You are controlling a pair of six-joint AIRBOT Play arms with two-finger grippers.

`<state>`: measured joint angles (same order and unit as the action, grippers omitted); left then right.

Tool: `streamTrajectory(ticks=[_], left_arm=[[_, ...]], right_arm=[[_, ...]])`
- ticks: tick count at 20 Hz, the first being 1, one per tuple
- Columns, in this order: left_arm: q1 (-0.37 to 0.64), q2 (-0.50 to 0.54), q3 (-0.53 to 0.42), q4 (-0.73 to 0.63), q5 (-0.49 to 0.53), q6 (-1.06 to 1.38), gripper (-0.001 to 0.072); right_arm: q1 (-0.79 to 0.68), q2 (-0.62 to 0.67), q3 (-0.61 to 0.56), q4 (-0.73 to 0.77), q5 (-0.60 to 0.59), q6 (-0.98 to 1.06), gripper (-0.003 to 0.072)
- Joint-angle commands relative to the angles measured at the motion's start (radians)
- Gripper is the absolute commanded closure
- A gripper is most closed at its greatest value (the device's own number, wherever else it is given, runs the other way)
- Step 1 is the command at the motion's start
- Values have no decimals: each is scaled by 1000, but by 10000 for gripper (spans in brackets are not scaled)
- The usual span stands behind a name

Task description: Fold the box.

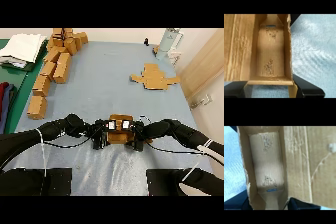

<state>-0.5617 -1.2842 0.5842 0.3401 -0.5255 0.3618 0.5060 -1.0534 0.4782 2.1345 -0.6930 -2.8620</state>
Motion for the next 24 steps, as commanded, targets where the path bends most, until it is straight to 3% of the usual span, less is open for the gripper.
streamTrajectory(ticks=[1, 3, 4, 5, 10, 17, 20, 24], left_arm=[[0, 0, 1, 1, 0, 1, 186], [0, 0, 1, 1, 0, 1, 186], [0, 0, 1, 1, 0, 1, 186], [0, 0, 1, 1, 0, 1, 186], [0, 0, 1, 1, 0, 1, 186], [0, 0, 1, 1, 0, 1, 186], [0, 0, 1, 1, 0, 1, 186], [0, 0, 1, 1, 0, 1, 186]], right_arm=[[0, 0, 0, 1, 0, 0, 185], [0, 0, 0, 1, -5, 0, 159], [0, 2, 3, -2, -6, 0, -1], [0, 2, 6, -5, -9, 1, -31], [-2, 21, 11, -29, -58, 26, -31], [-2, 156, 11, -199, -178, 214, -31], [-2, 248, 11, -195, -280, 227, -25], [-2, 319, 11, -135, -299, 335, -11]])
